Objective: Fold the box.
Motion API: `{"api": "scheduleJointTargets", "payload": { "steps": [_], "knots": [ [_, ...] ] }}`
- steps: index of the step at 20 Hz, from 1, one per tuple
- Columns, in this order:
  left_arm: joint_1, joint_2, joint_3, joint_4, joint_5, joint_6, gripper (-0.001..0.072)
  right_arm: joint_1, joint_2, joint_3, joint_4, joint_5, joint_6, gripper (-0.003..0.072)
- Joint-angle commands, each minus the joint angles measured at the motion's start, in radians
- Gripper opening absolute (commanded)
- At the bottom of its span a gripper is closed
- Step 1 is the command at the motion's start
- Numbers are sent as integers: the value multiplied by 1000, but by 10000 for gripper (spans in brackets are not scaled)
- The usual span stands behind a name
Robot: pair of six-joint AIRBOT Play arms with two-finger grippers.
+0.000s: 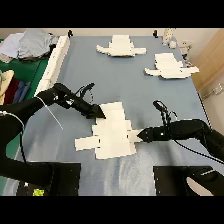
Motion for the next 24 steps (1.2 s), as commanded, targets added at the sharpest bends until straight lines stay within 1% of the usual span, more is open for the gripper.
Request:
{"api": "scheduleJointTargets", "payload": {
  "steps": [1,2,5,9,10,11,12,16,17,18,22,23,24],
  "knots": [
    [1,-26,24,-51,-82,98,321,1,-1,0,0,-11,1,-4],
    [0,-26,24,-39,-101,103,274,1,-1,0,0,-11,1,-4],
    [0,-26,23,16,-134,100,273,1,-1,0,0,-11,1,-4],
    [0,-26,23,39,-138,101,272,1,-1,0,0,-12,1,-3],
    [0,-26,23,45,-143,105,260,1,-1,0,0,-14,1,-4],
    [0,-26,23,49,-150,114,150,1,-1,0,0,-16,1,-4],
    [0,-26,23,49,-150,119,106,1,-1,0,-2,-17,1,-4],
    [-2,-26,23,48,-145,130,103,1,-1,0,-3,-17,1,-4],
    [-2,-26,23,45,-147,138,88,1,-1,0,-3,-17,1,-3],
    [-2,-26,23,41,-147,153,13,1,-1,0,-3,-17,0,-3],
    [-2,-26,23,19,-150,199,14,1,-1,0,-3,-14,0,-2],
    [-2,-26,23,17,-148,201,14,1,-1,0,-7,-9,0,13],
    [-2,-26,23,14,-148,200,14,1,-1,0,-15,2,0,94]
  ]
}}
